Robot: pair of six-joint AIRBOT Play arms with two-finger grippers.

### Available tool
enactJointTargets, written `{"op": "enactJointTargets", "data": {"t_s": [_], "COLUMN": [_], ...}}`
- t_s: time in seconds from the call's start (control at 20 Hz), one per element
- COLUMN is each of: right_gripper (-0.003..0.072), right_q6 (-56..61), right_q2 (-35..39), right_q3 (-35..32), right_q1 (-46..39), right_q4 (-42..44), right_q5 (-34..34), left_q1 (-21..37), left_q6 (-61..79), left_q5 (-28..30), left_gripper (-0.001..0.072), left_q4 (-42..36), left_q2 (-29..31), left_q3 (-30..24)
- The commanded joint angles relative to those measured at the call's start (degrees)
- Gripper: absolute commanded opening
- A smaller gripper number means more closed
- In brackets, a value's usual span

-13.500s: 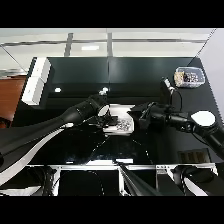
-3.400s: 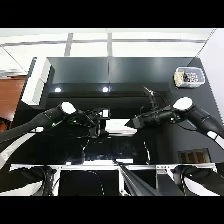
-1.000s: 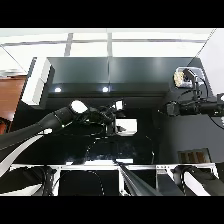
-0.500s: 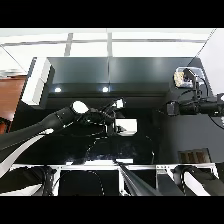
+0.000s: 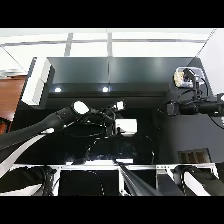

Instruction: Fold the box and place the chain.

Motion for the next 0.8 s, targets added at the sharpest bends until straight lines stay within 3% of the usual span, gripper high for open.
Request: {"op": "enactJointTargets", "data": {"t_s": [0.0,0.3,0.6,0.65,0.7,0.75], "right_gripper": [0.0017,0.0017,0.0017,0.0017,0.0017,0.0017], "right_q6": [0.0,0.0,0.0,0.0,0.0,0.0], "right_q2": [0.0,0.0,0.0,0.0,0.0,0.0], "right_q3": [0.1,0.0,0.0,0.0,0.0,0.0], "right_q1": [0.0,0.0,0.0,0.0,0.0,0.0], "right_q4": [0.0,0.0,0.0,0.0,0.0,0.0], "right_q5": [0.0,0.0,-0.2,-0.2,-0.2,-0.2], "left_q1": [-0.5,-2.0,-5.8,-6.2,-6.2,-6.2], "left_q6": [-0.2,-8.7,-29.0,-30.6,-32.0,-32.5], "left_q5": [-1.0,-3.6,-4.3,-5.0,-5.8,-7.7], "left_gripper": [0.0708,0.0708,0.0689,0.0667,0.0577,0.0399], "left_q4": [6.5,15.8,35.3,36.6,37.7,38.5], "left_q2": [0.0,-3.0,-4.6,-4.6,-4.5,-4.5], "left_q3": [1.0,5.9,12.7,13.2,13.5,13.9]}}
